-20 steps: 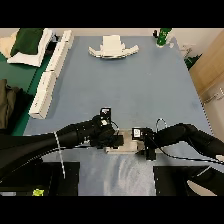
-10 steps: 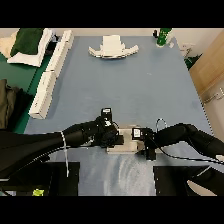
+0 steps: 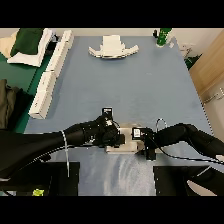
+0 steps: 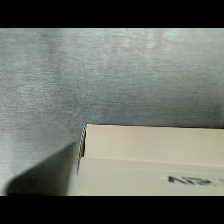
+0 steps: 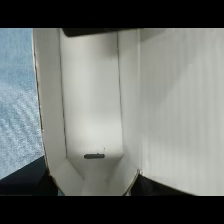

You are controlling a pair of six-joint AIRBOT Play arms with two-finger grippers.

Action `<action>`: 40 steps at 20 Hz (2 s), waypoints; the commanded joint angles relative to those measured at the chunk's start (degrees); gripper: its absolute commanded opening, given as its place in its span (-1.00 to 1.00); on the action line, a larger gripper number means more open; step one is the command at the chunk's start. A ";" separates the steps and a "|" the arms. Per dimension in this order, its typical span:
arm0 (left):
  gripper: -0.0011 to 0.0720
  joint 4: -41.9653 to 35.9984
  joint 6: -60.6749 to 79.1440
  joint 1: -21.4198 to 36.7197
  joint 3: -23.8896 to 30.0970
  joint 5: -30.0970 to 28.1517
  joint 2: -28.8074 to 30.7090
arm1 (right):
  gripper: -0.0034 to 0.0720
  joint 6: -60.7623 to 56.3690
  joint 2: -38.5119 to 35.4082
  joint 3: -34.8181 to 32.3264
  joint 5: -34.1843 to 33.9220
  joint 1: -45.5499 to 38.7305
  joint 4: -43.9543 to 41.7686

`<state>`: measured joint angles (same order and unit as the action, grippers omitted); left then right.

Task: Fold the box.

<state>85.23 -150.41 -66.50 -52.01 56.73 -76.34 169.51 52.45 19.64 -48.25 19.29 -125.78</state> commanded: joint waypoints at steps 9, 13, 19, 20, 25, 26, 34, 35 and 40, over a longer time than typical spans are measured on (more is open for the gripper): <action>-0.02 1.38 0.85 0.04 -2.91 6.69 -0.04 | 0.45 0.02 -0.02 0.04 0.00 -0.02 0.00; -0.02 1.20 0.83 0.02 -2.80 5.88 -0.11 | 0.45 0.04 -0.02 0.04 0.00 -0.02 0.00; 0.49 -2.69 1.25 0.04 -2.82 -1.29 -0.11 | 0.46 0.02 -0.02 0.04 0.00 -0.02 0.00; 0.49 -3.06 1.31 0.04 -2.82 -1.09 -0.11 | 0.45 0.02 -0.02 0.04 0.00 -0.02 0.00; 0.49 -6.78 1.29 0.09 -2.82 -0.61 -0.09 | 0.45 0.02 -0.02 0.04 0.00 -0.02 0.00; 0.49 -7.34 1.29 0.09 -2.82 -0.61 -0.09 | 0.45 0.02 -0.02 0.04 0.00 -0.02 0.00; 0.95 -8.35 1.46 0.44 -3.65 -0.55 1.07 | 0.45 0.02 -0.02 0.04 0.02 -0.02 0.00; 0.95 -8.24 1.46 0.57 -3.89 -0.59 1.40 | 0.46 0.02 -0.02 0.04 0.02 -0.02 0.00; 0.95 -7.91 1.53 1.53 -4.46 5.18 3.08 | 0.45 0.02 -0.02 0.04 0.00 -0.02 0.00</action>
<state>76.93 -148.94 -65.47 -56.21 57.87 -74.15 169.38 52.38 19.66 -48.25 19.22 -125.75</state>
